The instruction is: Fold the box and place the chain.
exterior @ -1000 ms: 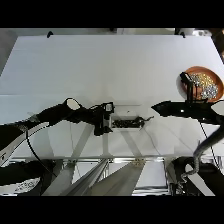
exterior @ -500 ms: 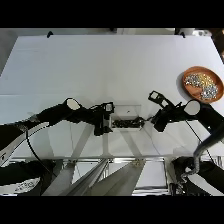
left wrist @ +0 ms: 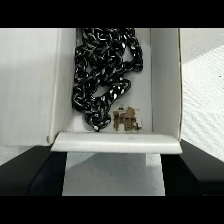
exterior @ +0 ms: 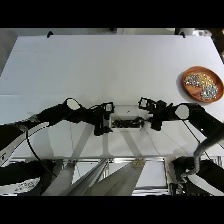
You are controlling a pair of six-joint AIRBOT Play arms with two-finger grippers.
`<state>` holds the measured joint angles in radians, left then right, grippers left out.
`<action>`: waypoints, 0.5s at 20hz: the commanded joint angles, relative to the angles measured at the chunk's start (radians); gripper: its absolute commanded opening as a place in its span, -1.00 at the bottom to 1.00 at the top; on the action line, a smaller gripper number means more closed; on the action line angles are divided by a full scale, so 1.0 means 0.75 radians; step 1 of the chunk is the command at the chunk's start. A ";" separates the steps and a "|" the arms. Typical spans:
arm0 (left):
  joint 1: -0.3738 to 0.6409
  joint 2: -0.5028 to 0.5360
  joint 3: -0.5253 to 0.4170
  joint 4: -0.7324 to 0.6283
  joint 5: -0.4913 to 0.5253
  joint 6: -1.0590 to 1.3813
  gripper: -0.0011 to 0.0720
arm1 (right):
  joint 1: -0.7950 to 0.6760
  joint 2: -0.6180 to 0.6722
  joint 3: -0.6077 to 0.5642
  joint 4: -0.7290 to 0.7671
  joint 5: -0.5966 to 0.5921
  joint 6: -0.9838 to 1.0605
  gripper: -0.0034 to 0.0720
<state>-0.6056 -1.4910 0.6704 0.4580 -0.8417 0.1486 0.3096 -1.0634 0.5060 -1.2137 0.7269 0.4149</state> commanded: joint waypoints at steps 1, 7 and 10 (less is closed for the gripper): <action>-0.001 0.001 0.001 0.000 0.000 0.001 -0.18 | 0.010 -0.049 -0.001 -0.002 0.031 -0.053 -0.07; -0.001 0.001 0.001 0.000 0.001 0.001 -0.18 | 0.010 -0.059 -0.001 -0.001 0.042 -0.102 -0.23; -0.001 0.001 0.001 0.000 0.000 0.001 -0.18 | 0.010 -0.061 -0.001 -0.001 -0.024 -0.102 -0.33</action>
